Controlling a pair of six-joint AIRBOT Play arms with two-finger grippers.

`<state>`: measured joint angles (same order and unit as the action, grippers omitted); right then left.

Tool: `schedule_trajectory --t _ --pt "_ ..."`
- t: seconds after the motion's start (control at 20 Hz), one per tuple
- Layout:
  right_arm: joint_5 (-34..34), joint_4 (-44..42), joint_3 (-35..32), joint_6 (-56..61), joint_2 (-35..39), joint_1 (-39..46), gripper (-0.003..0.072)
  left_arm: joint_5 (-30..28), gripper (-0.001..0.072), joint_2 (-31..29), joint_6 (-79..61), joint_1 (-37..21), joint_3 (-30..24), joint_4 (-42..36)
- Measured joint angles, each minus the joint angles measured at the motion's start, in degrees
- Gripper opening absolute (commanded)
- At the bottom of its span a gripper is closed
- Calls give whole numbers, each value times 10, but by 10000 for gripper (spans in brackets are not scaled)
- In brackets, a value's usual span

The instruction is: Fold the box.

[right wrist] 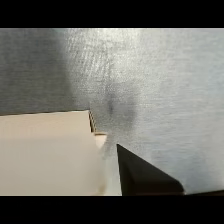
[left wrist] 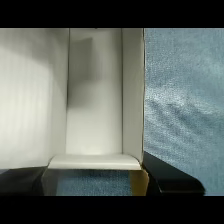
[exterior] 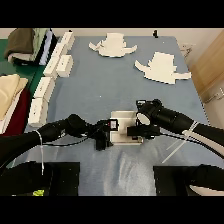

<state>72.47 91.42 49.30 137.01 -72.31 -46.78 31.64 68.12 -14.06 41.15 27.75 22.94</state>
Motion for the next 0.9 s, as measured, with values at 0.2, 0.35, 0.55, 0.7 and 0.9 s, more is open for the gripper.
schedule_trajectory --t 0.2,0.35,0.55,0.7,0.9 --pt "0 -1 0 4 -5 0 99 0 528 0 0 0 0 0" --pt "-3 -3 0 4 -7 0 3 0 528 0 0 0 0 0" --pt "4 1 0 6 -9 0 543 0 528 0 0 0 0 0" --pt "2 -3 0 2 -8 0 544 0 528 0 0 0 0 0" --pt "5 -21 4 -4 16 0 543 0 528 0 0 0 0 0"
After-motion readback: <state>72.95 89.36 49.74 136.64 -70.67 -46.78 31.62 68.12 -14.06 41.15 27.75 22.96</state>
